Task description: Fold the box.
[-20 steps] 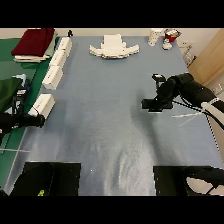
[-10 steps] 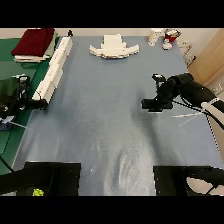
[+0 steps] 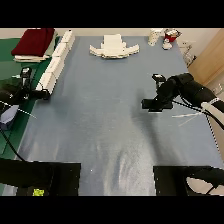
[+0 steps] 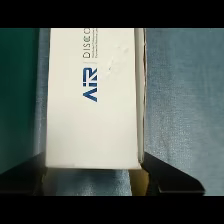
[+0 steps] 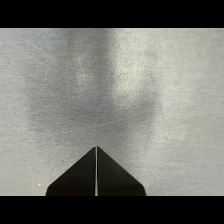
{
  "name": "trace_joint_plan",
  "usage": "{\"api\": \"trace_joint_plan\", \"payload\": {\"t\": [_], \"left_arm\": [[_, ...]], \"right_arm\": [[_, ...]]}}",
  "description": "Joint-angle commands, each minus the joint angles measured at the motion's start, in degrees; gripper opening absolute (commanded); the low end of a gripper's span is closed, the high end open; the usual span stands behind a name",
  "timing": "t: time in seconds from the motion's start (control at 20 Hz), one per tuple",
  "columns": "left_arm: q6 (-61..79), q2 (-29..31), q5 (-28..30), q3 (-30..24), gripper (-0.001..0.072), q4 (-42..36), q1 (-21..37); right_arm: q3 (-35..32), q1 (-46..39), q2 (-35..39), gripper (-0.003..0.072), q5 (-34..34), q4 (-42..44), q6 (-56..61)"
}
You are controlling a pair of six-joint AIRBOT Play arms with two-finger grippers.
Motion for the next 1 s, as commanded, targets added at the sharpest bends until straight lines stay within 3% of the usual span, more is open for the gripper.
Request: {"api": "trace_joint_plan", "payload": {"t": [0.0,0.7,0.75,0.8,0.95], "left_arm": [[2.51,-1.9,-1.77,0.81,0.053,-0.37,-0.09],[2.47,-2.23,-2.05,0.87,0.0533,-0.61,0.04],[2.49,-2.19,-2.19,0.87,0.0562,-0.59,0.07],[2.32,-2.16,-2.16,0.87,0.07,-0.57,0.09],[2.29,-1.38,-3.5,0.87,0.07,0.94,0.5]], "right_arm": [[0.07,0.07,-0.02,0.002,0.02,0.0,0.0],[0.07,0.07,-0.04,0.002,0.0,0.0,0.02],[0.07,0.07,-0.02,0.002,0.0,0.0,0.02],[0.07,0.07,-0.02,0.0021,0.02,0.0,0.0],[0.07,0.07,-0.02,0.002,0.0,0.0,0.02]]}}
